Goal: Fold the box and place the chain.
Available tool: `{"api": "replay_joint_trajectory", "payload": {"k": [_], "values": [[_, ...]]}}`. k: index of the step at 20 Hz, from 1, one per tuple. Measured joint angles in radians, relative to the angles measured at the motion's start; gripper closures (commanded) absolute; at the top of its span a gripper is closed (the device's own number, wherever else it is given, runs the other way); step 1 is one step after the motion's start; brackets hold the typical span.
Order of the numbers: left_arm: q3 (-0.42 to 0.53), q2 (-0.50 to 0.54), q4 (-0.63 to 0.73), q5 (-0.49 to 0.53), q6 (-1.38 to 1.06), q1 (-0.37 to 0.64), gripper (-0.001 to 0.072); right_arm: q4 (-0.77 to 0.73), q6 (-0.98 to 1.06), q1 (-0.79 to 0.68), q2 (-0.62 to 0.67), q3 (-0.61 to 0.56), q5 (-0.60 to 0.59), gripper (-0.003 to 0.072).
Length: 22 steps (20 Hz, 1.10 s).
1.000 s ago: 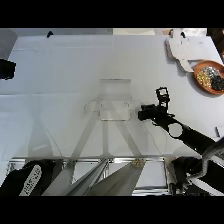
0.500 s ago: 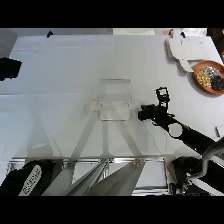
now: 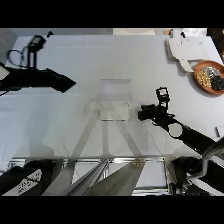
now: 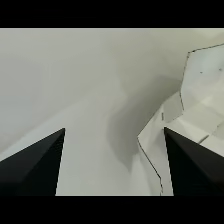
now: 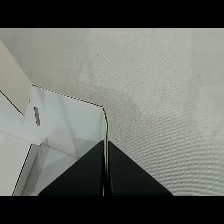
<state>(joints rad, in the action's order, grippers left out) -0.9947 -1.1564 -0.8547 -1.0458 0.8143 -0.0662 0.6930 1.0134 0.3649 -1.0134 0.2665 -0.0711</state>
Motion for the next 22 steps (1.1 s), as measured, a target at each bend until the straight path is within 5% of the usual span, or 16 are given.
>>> {"api": "replay_joint_trajectory", "payload": {"k": [4,10,22], "values": [[-0.135,-0.227,0.083,-0.102,-0.196,-0.048,0.0014,0.000,0.000,0.000,0.000,0.000,0.000,0.0679],[-0.266,-0.415,0.212,-0.185,-0.414,-0.095,0.0016,0.000,0.000,0.000,0.000,0.000,0.000,0.0679],[-0.334,-0.551,0.234,-0.270,-0.495,-0.154,0.0017,0.000,0.000,0.000,0.000,0.000,-0.001,0.0679]]}}
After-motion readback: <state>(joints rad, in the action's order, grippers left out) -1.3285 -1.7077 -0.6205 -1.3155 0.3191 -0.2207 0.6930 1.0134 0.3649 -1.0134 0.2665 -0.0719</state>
